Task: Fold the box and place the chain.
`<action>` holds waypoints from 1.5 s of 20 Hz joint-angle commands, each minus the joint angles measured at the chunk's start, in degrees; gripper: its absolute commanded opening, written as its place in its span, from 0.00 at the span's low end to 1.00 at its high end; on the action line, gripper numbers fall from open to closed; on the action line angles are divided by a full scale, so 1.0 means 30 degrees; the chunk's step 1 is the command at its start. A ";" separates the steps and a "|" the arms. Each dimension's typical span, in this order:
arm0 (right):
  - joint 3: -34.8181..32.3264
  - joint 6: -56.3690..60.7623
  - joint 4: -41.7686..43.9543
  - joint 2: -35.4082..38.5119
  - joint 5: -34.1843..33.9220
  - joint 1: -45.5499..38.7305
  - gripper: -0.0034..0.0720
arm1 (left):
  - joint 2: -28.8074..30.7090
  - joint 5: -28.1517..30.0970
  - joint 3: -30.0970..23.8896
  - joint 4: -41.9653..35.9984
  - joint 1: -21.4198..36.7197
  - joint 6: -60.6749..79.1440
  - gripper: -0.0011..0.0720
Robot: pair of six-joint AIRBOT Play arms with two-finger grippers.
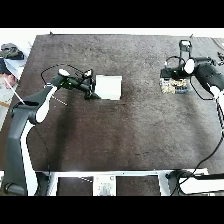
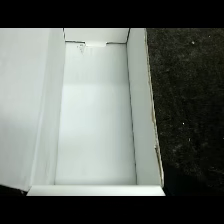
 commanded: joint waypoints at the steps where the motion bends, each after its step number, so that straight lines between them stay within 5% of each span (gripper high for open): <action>1: 0.0976 -0.1115 0.0568 -0.1836 0.1574 -0.1617 0.54 | -0.0015 0.0000 -0.0007 0.0000 0.0000 -0.0007 0.49; 7: 0.5115 -0.2688 0.0568 -0.5588 0.4656 -0.1894 0.54 | -0.0015 0.0007 -0.0007 0.0000 0.0000 0.0000 0.49; 17: 0.5457 -0.3643 0.3934 -0.7038 0.4197 -0.2127 0.54 | -0.0015 0.0007 -0.0007 0.0000 0.0000 0.0000 0.49; 19: 0.5457 -0.3971 0.4379 -0.7096 0.4051 -0.2127 0.35 | -0.0015 0.0000 -0.0007 0.0000 0.0000 0.0000 0.49; 27: 0.5479 -0.3963 0.3840 -0.7337 0.4146 -0.2135 0.35 | -0.0015 0.0007 -0.0007 0.0000 0.0000 0.0000 0.49; 28: 0.5479 -0.3963 0.3723 -0.7344 0.4146 -0.2135 0.24 | -0.0015 0.0000 -0.0007 0.0000 0.0000 0.0000 0.49; 30: 0.5501 -0.3963 0.3716 -0.7104 0.4153 -0.2127 0.18 | -0.0015 0.0007 -0.0007 0.0000 0.0000 0.0000 0.49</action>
